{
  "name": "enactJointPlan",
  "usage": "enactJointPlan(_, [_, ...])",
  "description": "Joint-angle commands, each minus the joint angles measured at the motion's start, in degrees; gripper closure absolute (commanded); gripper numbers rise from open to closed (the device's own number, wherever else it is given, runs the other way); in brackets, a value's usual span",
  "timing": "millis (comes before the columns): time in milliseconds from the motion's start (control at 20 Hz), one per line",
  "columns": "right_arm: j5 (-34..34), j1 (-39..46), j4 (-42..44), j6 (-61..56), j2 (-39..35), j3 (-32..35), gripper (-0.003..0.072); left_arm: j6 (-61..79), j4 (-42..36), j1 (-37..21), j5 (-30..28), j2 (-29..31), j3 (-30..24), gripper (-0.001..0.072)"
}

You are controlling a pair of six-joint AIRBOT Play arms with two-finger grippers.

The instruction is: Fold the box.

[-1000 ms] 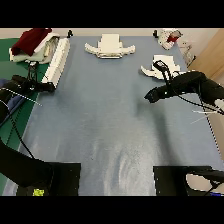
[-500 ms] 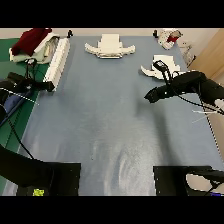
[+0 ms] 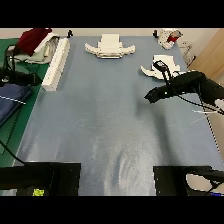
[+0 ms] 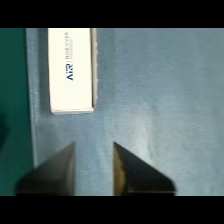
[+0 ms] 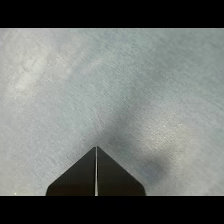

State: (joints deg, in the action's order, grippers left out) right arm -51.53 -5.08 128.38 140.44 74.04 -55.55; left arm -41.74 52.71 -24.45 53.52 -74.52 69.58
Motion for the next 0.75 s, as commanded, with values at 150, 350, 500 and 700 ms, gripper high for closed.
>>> enactJointPlan(150, [0.0, 0.0, 0.0, 0.0, 0.0, 0.0, 0.068, -9.1, -2.5, 14.5, 14.5, 6.9, -0.1, 0.0695])
enactJointPlan(350, [0.0, 0.0, 0.0, 0.0, 0.0, 0.0, 0.068, -15.3, 0.5, 27.2, 14.4, 4.5, -1.1, 0.0694])
enactJointPlan(500, [0.0, 0.0, 0.0, 0.0, 0.0, 0.0, 0.0681, -15.4, 0.5, 32.9, 14.5, 1.5, -1.4, 0.0694])
enactJointPlan(700, [0.0, 0.0, 0.0, 0.0, 0.0, 0.0, 0.0681, -16.8, 0.4, 35.8, 14.9, -0.9, -1.4, 0.0694])
